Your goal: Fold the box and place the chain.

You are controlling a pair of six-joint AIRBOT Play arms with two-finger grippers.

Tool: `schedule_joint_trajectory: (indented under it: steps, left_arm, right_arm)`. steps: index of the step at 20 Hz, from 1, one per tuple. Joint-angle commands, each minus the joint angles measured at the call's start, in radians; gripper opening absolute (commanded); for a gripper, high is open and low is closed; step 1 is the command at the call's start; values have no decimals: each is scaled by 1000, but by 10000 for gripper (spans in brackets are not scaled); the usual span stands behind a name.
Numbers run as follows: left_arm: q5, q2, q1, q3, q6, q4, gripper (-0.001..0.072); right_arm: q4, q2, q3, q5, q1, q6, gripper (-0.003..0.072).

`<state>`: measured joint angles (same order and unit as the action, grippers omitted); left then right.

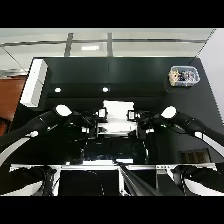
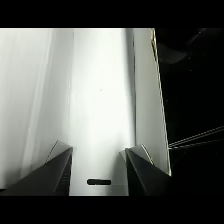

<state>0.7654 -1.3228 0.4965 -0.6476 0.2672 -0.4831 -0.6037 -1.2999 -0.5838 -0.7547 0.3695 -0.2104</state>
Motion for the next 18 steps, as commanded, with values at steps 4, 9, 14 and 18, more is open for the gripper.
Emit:
schedule_joint_trajectory:
  steps: [4,9,14,18]
  left_arm:
    - [51,124,-78,-11,-484,-221,28]
    - [126,246,-288,-6,-1370,-599,28]
    - [431,131,-549,10,-1519,-340,28]
    - [414,12,-536,27,-1485,-220,28]
  right_arm:
    - [0,0,-1,0,0,0,237]
    - [0,0,-1,0,0,0,237]
    - [0,0,-1,0,0,0,237]
    - [0,0,-1,0,0,0,237]
